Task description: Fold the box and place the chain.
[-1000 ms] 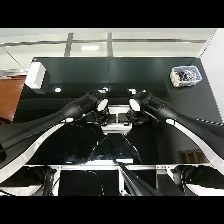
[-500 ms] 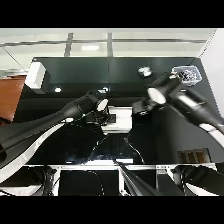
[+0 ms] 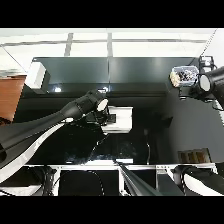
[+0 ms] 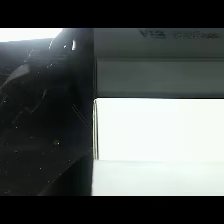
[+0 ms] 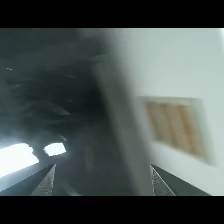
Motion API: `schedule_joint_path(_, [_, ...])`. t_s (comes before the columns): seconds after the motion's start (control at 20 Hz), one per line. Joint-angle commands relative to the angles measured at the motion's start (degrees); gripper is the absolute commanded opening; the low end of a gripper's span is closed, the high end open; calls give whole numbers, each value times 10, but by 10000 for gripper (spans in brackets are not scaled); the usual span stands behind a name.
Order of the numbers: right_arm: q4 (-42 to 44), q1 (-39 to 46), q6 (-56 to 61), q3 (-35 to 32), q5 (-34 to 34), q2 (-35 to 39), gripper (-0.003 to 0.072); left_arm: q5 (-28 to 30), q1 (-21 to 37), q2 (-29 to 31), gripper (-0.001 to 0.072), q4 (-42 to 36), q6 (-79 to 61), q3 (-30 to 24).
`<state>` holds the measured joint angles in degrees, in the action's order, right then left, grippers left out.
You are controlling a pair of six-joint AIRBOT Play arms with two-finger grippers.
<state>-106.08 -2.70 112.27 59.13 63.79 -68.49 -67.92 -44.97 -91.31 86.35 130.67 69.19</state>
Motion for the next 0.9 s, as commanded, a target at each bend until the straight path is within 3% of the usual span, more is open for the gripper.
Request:
schedule_joint_path(0.0, [132,82,-77,16,-134,-64,688,4,0,0,24,0,0,0])
schedule_joint_path(0.1, [131,97,-61,114,-117,-136,688,1,0,0,24,0,0,0])
schedule_joint_path(0.35, [166,135,-19,459,42,-368,685,-1,0,0,24,1,-2,0])
schedule_joint_path(0.45, [178,143,-5,558,93,-442,598,-1,0,0,24,1,-2,0])
schedule_joint_path(0.55, [185,148,12,601,120,-487,586,-1,0,0,24,2,-3,0])
schedule_joint_path(0.65, [193,152,26,600,119,-503,539,-1,0,0,24,2,-4,0])
schedule_joint_path(0.85, [202,158,26,600,106,-516,539,-1,0,0,23,2,-4,0])
